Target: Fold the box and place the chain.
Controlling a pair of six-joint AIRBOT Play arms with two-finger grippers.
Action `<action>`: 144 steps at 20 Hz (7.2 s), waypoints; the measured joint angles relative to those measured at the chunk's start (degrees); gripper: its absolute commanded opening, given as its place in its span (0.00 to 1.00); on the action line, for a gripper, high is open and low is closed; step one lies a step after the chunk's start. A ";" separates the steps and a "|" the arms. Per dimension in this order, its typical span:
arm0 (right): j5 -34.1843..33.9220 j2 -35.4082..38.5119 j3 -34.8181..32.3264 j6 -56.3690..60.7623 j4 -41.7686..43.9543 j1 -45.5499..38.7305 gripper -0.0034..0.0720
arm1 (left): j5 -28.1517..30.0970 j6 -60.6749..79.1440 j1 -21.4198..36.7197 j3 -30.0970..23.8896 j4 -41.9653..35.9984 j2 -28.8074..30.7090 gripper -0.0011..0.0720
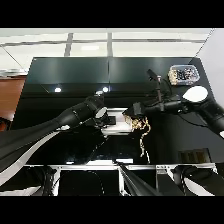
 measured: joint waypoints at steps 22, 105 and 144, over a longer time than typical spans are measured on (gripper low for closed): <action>-5.46 4.76 -12.87 -48.87 -26.82 -12.15 1.00 | -0.02 0.00 0.00 0.00 0.00 0.00 0.06; 6.27 7.13 7.37 -4.70 -10.88 -0.13 0.07 | -0.72 0.00 0.00 0.00 -0.04 0.00 0.06; -35.08 -12.81 -5.01 35.30 -63.21 4.09 0.98 | -1.31 0.00 0.00 0.00 -0.02 0.00 0.06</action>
